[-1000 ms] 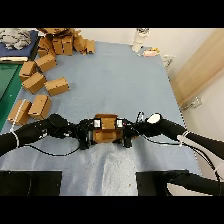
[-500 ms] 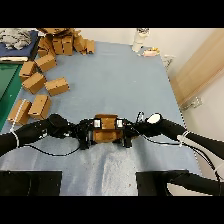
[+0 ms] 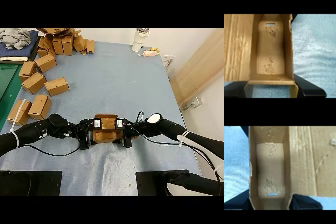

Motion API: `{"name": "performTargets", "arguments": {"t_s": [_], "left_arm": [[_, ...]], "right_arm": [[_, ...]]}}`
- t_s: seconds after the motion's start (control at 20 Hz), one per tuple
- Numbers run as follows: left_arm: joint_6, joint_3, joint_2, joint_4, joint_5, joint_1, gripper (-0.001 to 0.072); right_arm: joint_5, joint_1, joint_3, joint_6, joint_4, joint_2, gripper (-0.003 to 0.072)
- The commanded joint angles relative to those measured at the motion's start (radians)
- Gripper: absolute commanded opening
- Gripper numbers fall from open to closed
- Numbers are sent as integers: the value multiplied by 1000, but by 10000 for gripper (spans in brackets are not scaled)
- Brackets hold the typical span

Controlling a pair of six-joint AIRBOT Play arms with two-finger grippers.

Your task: Fold the box.

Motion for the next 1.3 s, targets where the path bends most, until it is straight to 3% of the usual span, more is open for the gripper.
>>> {"name": "performTargets", "arguments": {"t_s": [0.0, 0.4, 0.45, 0.7, 1.05, 1.25], "left_arm": [[0, 0, 0, 0, -2, -1, 463], [0, 0, 0, 0, -1, 0, 463], [0, 0, 0, 0, -1, 0, 463], [0, 0, 0, 0, -1, 0, 463], [0, 0, 0, 0, -1, 0, 463], [0, 0, 0, 0, -1, 0, 463]], "right_arm": [[25, 2, 1, 1, -4, 0, 505], [44, 2, 1, 0, -4, 0, 506], [38, 2, 1, 0, -8, 0, 720], [122, -61, 37, 108, -5, 44, 720], [394, -190, 44, 414, -299, 222, 720], [440, -207, 45, 789, -161, 336, 717]]}}
